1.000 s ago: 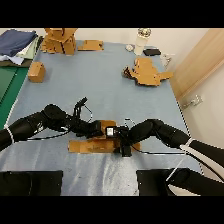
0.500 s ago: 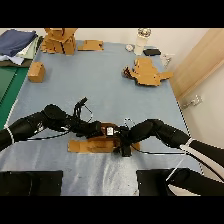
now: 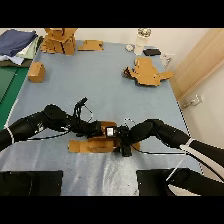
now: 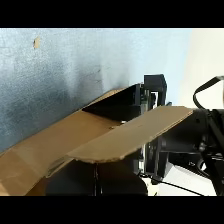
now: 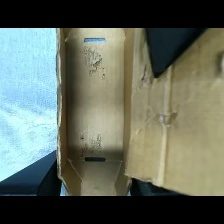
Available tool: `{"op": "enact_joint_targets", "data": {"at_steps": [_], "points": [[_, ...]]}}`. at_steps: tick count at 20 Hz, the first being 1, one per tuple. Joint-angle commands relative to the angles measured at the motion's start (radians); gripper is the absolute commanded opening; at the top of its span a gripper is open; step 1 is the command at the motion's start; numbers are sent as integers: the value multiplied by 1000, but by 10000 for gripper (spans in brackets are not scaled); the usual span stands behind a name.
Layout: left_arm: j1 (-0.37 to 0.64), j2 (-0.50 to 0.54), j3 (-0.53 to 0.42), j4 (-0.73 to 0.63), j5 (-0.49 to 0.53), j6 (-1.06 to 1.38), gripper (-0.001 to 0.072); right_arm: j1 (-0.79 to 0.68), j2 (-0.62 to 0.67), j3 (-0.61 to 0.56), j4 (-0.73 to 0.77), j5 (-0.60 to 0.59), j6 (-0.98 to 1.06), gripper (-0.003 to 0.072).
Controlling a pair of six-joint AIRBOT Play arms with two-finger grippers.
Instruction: Fold the box.
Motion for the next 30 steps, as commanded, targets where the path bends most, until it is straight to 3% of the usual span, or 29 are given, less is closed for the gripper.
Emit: {"op": "enact_joint_targets", "data": {"at_steps": [1,3,9,21,23,26,30], "points": [[0,-2,1,0,79,1,11,1,0,0,-2,-1,0,488],[0,-7,1,1,122,0,11,1,0,0,-1,-2,0,488],[0,-93,1,84,130,-18,10,1,0,0,5,-12,0,488],[2,-90,0,107,109,29,11,0,1,0,3,-10,0,488],[21,-20,-3,109,90,123,10,0,1,0,2,-10,0,488],[114,196,-66,210,69,198,10,0,1,0,1,-10,0,488],[215,459,-148,301,-182,620,18,0,1,0,1,-10,0,488]]}}
